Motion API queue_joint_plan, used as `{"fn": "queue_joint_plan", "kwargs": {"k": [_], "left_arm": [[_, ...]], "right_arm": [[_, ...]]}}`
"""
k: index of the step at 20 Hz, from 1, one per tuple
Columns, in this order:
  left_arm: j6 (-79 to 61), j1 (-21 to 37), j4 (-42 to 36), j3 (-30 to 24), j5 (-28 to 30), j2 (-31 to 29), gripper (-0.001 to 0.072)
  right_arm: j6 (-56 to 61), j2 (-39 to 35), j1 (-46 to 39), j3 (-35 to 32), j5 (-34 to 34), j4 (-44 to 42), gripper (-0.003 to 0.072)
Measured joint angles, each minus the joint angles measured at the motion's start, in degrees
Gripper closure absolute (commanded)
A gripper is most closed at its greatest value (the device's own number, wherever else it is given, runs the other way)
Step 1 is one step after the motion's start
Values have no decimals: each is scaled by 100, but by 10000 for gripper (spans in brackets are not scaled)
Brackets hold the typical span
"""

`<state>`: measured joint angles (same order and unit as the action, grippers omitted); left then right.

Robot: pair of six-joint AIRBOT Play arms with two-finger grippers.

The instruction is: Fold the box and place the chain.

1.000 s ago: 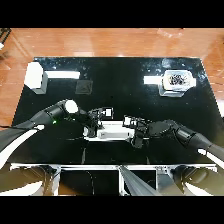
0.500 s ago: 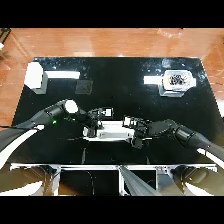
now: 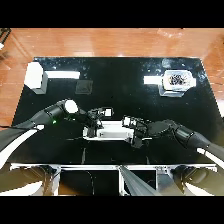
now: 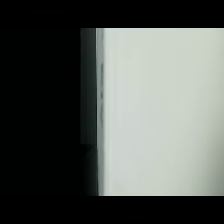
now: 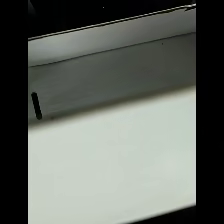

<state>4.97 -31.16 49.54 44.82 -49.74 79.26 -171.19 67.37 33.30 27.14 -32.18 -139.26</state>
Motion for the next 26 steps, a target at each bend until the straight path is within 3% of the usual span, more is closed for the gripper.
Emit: {"fn": "queue_joint_plan", "kwargs": {"k": [13,14,15,26], "left_arm": [[103,-4,-11,0,-31,2,697],[103,-4,-11,0,-35,2,697],[103,-4,-9,0,-37,2,697],[122,-4,61,2,-94,2,697]], "right_arm": [[17,-149,0,-9,4,57,80],[22,-155,0,-9,-20,46,66],[39,-155,0,-9,-44,42,-27],[28,-155,0,-7,-363,22,-24]]}}
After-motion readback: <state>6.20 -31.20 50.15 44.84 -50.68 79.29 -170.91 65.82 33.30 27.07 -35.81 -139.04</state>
